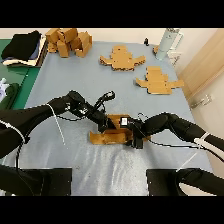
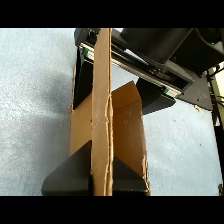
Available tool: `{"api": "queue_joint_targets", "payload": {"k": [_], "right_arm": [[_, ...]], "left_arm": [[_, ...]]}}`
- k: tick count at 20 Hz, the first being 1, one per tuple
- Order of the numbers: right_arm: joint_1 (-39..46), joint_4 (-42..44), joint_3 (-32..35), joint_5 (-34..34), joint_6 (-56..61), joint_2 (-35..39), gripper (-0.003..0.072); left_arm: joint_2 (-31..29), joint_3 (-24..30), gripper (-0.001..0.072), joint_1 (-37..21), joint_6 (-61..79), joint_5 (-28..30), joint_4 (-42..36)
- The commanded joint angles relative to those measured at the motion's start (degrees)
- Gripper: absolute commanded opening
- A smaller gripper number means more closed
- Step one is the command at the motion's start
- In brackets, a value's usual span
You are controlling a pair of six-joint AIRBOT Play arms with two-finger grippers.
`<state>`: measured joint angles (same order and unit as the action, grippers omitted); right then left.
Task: Fold the box.
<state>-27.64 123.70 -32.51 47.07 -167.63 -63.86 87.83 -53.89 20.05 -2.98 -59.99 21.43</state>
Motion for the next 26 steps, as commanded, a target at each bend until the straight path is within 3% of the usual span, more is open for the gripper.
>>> {"api": "queue_joint_targets", "payload": {"k": [1,16,17,20,26], "right_arm": [[0.0,-0.5,0.0,-0.1,0.0,0.0,0.0676],[0.1,0.1,0.0,-0.1,0.7,1.8,0.0676],[0.1,0.1,0.0,-0.1,0.7,1.4,0.0617],[0.0,0.1,0.0,-0.6,0.6,0.1,0.0614],[0.0,0.2,1.2,-0.7,0.6,-0.1,0.0497]], "left_arm": [[0.0,0.0,0.0015,0.0,0.0,0.0,0.0],[0.0,0.0,0.0015,0.0,0.0,0.0,0.0],[0.0,0.0,0.0015,0.0,0.0,0.0,0.0],[0.0,0.0,0.0015,0.0,0.0,-0.1,0.0],[0.0,0.0,0.0015,0.0,0.0,-0.1,0.0]]}}
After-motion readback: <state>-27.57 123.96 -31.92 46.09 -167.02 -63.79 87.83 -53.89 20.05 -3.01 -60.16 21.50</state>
